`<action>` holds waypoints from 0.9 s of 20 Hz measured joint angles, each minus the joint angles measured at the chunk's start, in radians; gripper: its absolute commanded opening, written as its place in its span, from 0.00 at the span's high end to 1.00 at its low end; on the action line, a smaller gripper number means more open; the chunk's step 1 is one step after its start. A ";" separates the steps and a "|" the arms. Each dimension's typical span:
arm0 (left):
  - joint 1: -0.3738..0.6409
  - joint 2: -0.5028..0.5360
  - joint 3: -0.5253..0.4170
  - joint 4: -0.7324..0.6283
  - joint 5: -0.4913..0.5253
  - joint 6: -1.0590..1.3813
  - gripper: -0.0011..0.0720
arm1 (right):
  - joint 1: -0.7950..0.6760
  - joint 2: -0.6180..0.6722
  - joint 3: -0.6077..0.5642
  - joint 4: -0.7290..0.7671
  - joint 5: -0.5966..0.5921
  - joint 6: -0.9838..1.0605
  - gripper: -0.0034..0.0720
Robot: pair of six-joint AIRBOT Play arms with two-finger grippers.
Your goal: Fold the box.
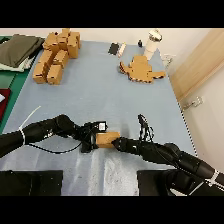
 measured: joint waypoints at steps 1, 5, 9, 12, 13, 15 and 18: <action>0.000 0.000 0.000 0.000 0.000 0.000 0.55 | 0.000 -0.002 0.001 -0.002 0.000 -0.003 0.95; 0.000 0.000 0.000 0.000 0.000 0.000 0.55 | 0.000 0.039 0.053 -0.059 -0.055 -0.025 0.95; 0.000 0.000 0.000 0.000 0.000 0.000 0.55 | -0.021 0.115 0.185 -0.324 -0.278 0.104 0.95; 0.000 0.000 0.000 0.000 0.000 0.000 0.55 | -0.068 0.115 0.278 -0.527 -0.500 0.210 0.95; 0.000 0.000 0.000 0.000 0.000 0.000 0.55 | -0.086 0.103 0.301 -0.566 -0.561 0.230 0.95; 0.000 0.000 0.000 0.000 0.000 0.000 0.55 | -0.117 0.068 0.329 -0.610 -0.648 0.255 0.95; 0.000 0.000 0.000 0.000 0.000 0.000 0.55 | -0.137 0.000 0.348 -0.607 -0.710 0.262 0.95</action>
